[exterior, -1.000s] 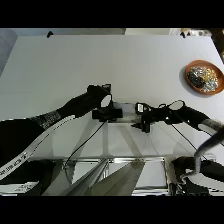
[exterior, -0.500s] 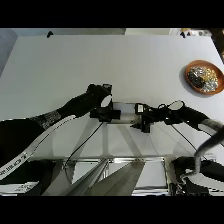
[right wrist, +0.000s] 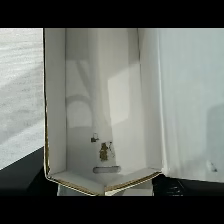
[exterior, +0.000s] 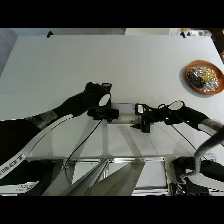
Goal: Fold the box and place the chain.
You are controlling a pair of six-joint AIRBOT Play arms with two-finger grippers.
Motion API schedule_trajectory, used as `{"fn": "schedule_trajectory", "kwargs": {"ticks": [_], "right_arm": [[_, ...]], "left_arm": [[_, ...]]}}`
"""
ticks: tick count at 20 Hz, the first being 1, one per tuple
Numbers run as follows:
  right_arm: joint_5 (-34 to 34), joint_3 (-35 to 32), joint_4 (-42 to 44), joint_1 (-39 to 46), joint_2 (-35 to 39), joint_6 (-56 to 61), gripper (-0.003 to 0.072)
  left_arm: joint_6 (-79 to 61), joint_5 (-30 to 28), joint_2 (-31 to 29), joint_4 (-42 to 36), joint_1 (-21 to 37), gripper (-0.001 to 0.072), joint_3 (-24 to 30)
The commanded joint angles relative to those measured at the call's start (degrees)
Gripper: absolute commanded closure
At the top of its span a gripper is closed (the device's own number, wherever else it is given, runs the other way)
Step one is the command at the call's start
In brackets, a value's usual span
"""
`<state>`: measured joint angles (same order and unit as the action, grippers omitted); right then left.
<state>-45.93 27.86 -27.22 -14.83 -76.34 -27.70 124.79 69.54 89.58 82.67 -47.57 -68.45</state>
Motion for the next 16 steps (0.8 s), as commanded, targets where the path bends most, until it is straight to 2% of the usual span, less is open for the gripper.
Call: {"fn": "schedule_trajectory", "kwargs": {"ticks": [1, 5, 7, 9, 11, 12, 14, 16], "right_arm": [[0.04, 0.00, 0.09, 0.02, 0.04, 0.20, 0.0284], [0.04, 0.00, 0.09, 0.02, 0.04, 0.20, 0.0284], [0.04, 0.00, 0.09, 0.02, 0.04, 0.20, 0.0284], [0.04, 0.00, 0.09, 0.02, 0.04, 0.20, 0.0284], [0.04, 0.00, 0.09, 0.02, 0.04, 0.20, 0.0284], [0.04, 0.00, 0.09, 0.02, 0.04, 0.20, 0.0284], [0.04, 0.00, 0.09, 0.02, 0.04, 0.20, 0.0284], [0.04, 0.00, 0.09, 0.02, 0.04, 0.20, 0.0284]], "left_arm": [[-9.03, 1.99, -4.37, -1.09, 1.97, 0.0341, -0.02], [-19.98, 8.50, -11.91, -1.18, 6.10, 0.0335, 0.07], [-28.02, 8.72, -15.69, -1.25, 8.98, 0.0308, 1.25], [-40.61, 5.57, -19.28, -2.71, 12.37, 0.0131, 4.33], [-64.94, 2.89, -22.38, -6.73, 15.32, 0.0107, 9.20], [-75.91, 0.61, -23.58, -9.05, 16.39, 0.0052, 12.15], [-94.47, -6.71, -24.33, -16.57, 18.14, 0.0014, 18.43], [-110.79, -12.98, -23.10, -26.45, 19.10, 0.0014, 23.08]]}}
